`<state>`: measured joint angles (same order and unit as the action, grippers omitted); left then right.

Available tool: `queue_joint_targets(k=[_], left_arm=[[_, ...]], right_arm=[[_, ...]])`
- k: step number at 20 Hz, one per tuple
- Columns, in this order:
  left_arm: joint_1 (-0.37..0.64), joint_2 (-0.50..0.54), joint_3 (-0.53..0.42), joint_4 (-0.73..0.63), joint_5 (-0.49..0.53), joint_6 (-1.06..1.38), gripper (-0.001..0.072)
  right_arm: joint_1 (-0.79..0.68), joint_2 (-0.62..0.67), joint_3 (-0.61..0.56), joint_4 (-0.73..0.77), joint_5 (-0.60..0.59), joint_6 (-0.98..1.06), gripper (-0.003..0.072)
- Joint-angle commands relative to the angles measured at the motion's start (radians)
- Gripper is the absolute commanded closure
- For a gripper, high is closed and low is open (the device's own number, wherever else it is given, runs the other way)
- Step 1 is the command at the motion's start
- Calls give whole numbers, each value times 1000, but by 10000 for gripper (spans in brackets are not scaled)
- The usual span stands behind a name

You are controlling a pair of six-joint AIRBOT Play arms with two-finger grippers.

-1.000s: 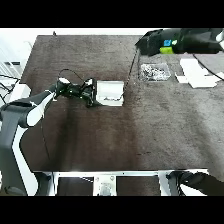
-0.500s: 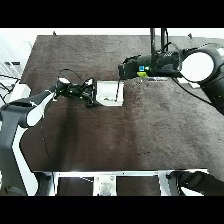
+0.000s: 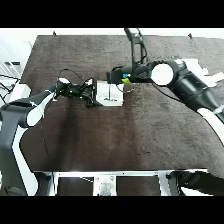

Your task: Fold the box and place the chain.

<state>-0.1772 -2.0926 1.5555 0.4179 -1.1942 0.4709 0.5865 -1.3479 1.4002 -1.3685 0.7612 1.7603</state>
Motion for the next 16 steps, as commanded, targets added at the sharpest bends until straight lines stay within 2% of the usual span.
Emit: queue_joint_targets(k=[1, 5, 8, 9, 10, 11, 15, 16], left_arm=[[-1, 0, 1, 0, 0, 0, 409], [0, 0, 1, 0, 1, 0, 409], [-1, 0, 1, 0, 1, 0, 409], [-1, 0, 1, 0, 1, 0, 409], [-1, 0, 1, 0, 1, 0, 409], [-1, 0, 1, 0, 1, 0, 409], [-1, 0, 1, 0, 1, 0, 409], [0, 0, 1, 0, 1, 0, 409]], right_arm=[[0, -119, -2, 26, -77, -3, 671], [-2, -282, -16, 16, -89, -18, 671], [-15, -309, -34, 14, -92, -18, 668], [-22, -303, -34, 14, -88, -18, 531], [-31, -288, -34, 13, -78, -18, 318], [-43, -260, -34, -4, -55, -38, 240], [-140, -130, -43, -209, 87, -21, 246], [-186, -114, -56, -240, 89, 1, 244]])
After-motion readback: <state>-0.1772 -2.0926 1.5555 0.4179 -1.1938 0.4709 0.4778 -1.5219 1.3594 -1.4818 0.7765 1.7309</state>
